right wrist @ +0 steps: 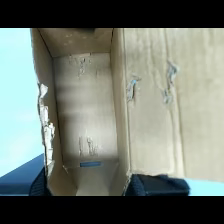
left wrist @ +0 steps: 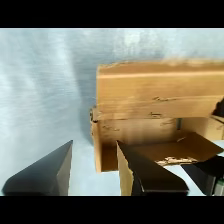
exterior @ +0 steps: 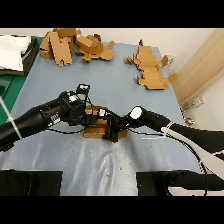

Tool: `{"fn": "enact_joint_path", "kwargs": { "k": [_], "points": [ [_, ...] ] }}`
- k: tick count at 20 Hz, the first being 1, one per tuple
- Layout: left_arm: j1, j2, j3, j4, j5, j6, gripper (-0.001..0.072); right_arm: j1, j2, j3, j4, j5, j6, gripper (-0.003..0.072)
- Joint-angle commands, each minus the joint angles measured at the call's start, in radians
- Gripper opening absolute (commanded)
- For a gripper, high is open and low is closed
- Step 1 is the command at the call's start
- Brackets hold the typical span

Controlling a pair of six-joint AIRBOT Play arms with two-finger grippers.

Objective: Fold the box.

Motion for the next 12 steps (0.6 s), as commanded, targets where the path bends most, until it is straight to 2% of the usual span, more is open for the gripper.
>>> {"fn": "enact_joint_path", "kwargs": {
  "k": [1, 4, 7, 8, 9, 11, 12],
  "points": [
    [0.012, 0.073, 0.001, 0.009, -0.033, 0.102, 0.0408, -0.002, 0.001, 0.0, -0.011, -0.004, 0.001, 0.0507],
    [0.024, 0.116, 0.0, 0.031, -0.117, 0.216, 0.0408, -0.002, 0.001, 0.0, -0.011, -0.011, 0.001, 0.0508],
    [0.037, 0.117, -0.007, 0.039, -0.143, 0.308, 0.0407, -0.002, 0.001, 0.0, -0.011, -0.011, 0.001, 0.0508],
    [0.038, 0.117, -0.013, 0.05, -0.144, 0.326, 0.0392, -0.002, 0.001, 0.0, -0.011, -0.011, 0.001, 0.0507],
    [0.04, 0.121, -0.022, 0.056, -0.148, 0.367, 0.0329, -0.002, 0.001, 0.0, -0.011, -0.014, 0.001, 0.0508],
    [0.056, 0.144, -0.052, 0.08, -0.141, 0.465, 0.0316, -0.002, 0.001, 0.0, -0.012, -0.018, 0.001, 0.0507],
    [0.072, 0.163, -0.078, 0.089, -0.106, 0.555, 0.0119, -0.002, 0.001, 0.0, -0.014, -0.018, 0.001, 0.0507]
  ]
}}
